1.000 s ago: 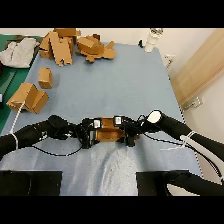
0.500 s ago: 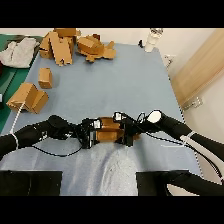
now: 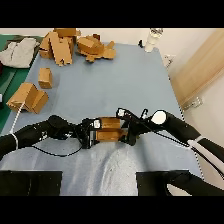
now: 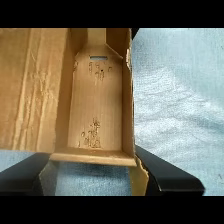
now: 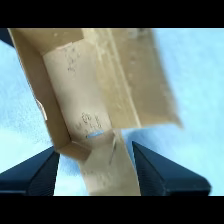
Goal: Fold the box.
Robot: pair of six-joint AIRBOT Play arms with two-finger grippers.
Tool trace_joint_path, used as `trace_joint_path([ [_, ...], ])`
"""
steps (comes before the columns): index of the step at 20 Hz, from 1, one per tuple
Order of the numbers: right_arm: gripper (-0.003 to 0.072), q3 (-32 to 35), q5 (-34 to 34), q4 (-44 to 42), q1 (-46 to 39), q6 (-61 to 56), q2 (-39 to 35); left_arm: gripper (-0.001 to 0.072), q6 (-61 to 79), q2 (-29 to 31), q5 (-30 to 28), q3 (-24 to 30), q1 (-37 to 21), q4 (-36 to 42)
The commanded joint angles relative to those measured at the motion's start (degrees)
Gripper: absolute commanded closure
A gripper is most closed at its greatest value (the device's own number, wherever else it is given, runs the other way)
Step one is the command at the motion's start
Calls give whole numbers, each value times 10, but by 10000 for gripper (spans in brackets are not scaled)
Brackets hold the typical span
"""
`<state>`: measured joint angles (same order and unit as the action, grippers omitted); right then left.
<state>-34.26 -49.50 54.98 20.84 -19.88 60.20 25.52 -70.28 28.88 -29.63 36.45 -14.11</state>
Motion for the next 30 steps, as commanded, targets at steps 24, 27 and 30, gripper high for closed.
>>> trace_joint_path([
  [24, 688, -55, 9, -387, -3, -266, 191, 237, 1, 0, 0, 0, 0, -1],
  [27, 688, -55, 19, -357, -3, -266, 197, 237, 1, 0, 0, 0, 0, -1],
  [30, 688, -55, 37, -353, -3, -264, 197, 237, 1, 0, 0, 0, 0, -1],
])
